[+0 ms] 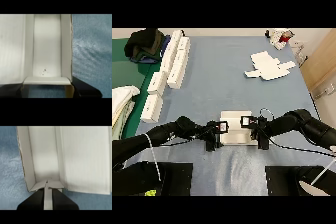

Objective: Fold the box.

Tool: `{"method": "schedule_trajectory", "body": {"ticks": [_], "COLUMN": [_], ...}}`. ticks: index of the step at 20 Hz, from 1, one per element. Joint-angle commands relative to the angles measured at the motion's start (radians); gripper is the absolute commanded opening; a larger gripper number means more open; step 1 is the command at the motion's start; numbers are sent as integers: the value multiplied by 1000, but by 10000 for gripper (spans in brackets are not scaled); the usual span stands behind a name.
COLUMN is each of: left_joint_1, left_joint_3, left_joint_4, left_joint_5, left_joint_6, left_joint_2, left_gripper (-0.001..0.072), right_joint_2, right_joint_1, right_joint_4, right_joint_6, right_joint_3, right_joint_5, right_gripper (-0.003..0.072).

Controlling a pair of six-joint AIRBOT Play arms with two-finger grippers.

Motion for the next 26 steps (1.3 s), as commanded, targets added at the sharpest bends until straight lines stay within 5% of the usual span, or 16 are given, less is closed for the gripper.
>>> {"method": "schedule_trajectory", "body": {"ticks": [1, 4, 5, 6, 7, 9, 12, 13, 15, 17, 19, 26], "left_joint_1": [0, 0, 0, 0, 0, 0, 0, 0, 0, 0, 0, 0], "left_joint_3": [1, 1, 1, 1, 1, 1, 1, 1, 1, 1, 1, 1], "left_joint_4": [0, 0, 0, 0, 0, 0, 0, 0, 0, 0, 0, 0], "left_joint_5": [0, 0, 0, 0, 0, 0, 0, 0, 0, 0, 0, 0], "left_joint_6": [0, 0, 0, 0, 0, 0, 0, 0, 0, 0, 0, 0], "left_joint_2": [1, 1, 1, 1, 1, 1, 1, 1, 1, 1, 1, 1], "left_gripper": [464, 463, 464, 464, 464, 464, 464, 464, 464, 464, 464, 464], "right_joint_2": [-3, -4, -4, -4, -4, -4, -2, 1, 13, 32, 51, 103], "right_joint_1": [2, 2, 2, 2, 2, 1, 1, 1, -1, -1, -1, -108], "right_joint_4": [65, 93, 98, 106, 106, 107, 107, 106, 85, 12, -97, -571], "right_joint_6": [-38, -42, -42, -42, -45, -45, -45, -45, 2, 171, 372, 1142], "right_joint_3": [-8, -27, -29, -32, -38, -40, -39, -39, -37, -37, -25, 50], "right_joint_5": [32, 53, 54, 61, 74, 85, 84, 78, 44, 24, -18, -201], "right_gripper": [137, 146, 277, 559, 670, 669, 648, 569, 173, 59, 4, 5]}}
